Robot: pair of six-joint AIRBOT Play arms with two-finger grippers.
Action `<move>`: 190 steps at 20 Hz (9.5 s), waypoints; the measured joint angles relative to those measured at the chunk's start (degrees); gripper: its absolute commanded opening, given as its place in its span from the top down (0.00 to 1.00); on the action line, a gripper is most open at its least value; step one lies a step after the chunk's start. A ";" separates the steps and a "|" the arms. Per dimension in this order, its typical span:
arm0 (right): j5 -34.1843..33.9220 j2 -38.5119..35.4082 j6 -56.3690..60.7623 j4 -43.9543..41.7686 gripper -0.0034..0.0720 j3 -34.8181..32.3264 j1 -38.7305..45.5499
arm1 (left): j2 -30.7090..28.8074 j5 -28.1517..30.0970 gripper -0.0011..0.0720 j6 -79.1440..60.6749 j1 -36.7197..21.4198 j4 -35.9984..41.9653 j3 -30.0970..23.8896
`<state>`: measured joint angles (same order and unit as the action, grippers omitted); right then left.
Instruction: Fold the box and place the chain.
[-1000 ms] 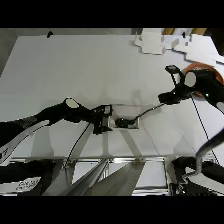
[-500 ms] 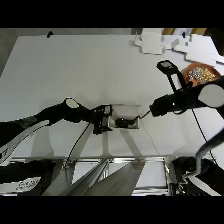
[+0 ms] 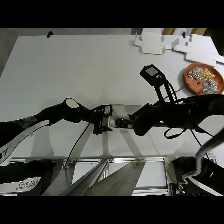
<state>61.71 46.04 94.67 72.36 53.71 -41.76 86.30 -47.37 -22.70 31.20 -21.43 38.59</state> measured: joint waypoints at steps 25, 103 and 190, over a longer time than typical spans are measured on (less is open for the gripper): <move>-2.34 19.17 -4.46 4.15 0.73 7.10 5.38 | 0.00 0.00 0.80 0.00 0.00 0.00 0.00; -8.68 19.28 -10.80 -4.24 0.93 -0.68 2.60 | -0.02 0.00 0.80 0.00 0.00 0.00 0.00; -9.57 18.05 -58.51 -14.51 0.93 -7.78 5.90 | 0.00 -0.22 0.80 -0.04 -0.02 -0.07 0.00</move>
<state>52.14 64.10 36.16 57.84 45.93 -35.86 86.30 -47.59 -22.74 31.18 -21.50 38.59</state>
